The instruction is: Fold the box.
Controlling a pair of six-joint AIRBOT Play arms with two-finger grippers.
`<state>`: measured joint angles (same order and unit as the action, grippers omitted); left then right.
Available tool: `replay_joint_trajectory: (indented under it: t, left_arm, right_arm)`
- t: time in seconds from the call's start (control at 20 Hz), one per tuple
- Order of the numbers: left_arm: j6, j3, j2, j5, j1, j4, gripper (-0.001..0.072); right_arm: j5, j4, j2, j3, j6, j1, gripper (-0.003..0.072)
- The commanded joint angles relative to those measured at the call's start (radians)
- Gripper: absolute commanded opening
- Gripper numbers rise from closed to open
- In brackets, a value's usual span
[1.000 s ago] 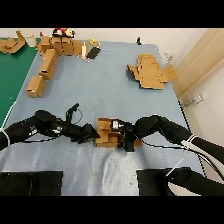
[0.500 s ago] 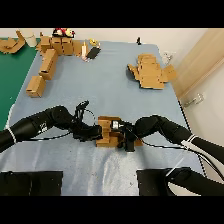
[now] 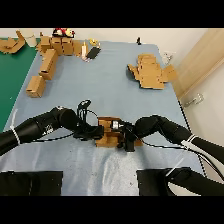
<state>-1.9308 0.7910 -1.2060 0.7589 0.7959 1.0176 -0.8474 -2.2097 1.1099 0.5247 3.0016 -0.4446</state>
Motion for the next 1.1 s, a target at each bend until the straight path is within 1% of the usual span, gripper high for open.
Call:
replay_joint_trajectory:
  t: [0.0, 0.1, 0.3, 0.45, 0.55, 0.7, 1.05]
  left_arm:
    - [-0.056, 0.008, -0.018, -0.011, 0.042, 0.030, 0.0426]
    - [-0.112, 0.018, -0.018, -0.037, 0.064, 0.071, 0.0425]
    - [-0.227, 0.053, -0.021, -0.013, 0.101, 0.185, 0.0418]
    - [-0.318, 0.121, -0.058, 0.069, 0.133, 0.304, 0.0417]
    - [-0.357, 0.164, -0.092, 0.118, 0.150, 0.355, 0.0417]
    - [-0.372, 0.202, -0.151, 0.180, 0.164, 0.357, 0.0418]
    - [-0.419, 0.248, -0.235, 0.201, 0.196, 0.377, 0.0417]
  right_arm:
    - [0.000, 0.000, 0.000, 0.000, 0.000, 0.000, 0.0495]
    - [0.000, 0.000, 0.000, 0.000, 0.000, 0.000, 0.0495]
    - [0.000, 0.000, 0.000, 0.000, 0.000, 0.000, 0.0495]
    - [0.000, 0.000, 0.000, 0.000, 0.000, 0.000, 0.0495]
    - [0.000, 0.000, 0.000, 0.000, 0.000, 0.000, 0.0495]
    - [0.000, 0.000, 0.000, 0.000, 0.000, 0.000, 0.0495]
    - [0.000, 0.000, 0.000, 0.000, 0.000, 0.000, 0.0495]
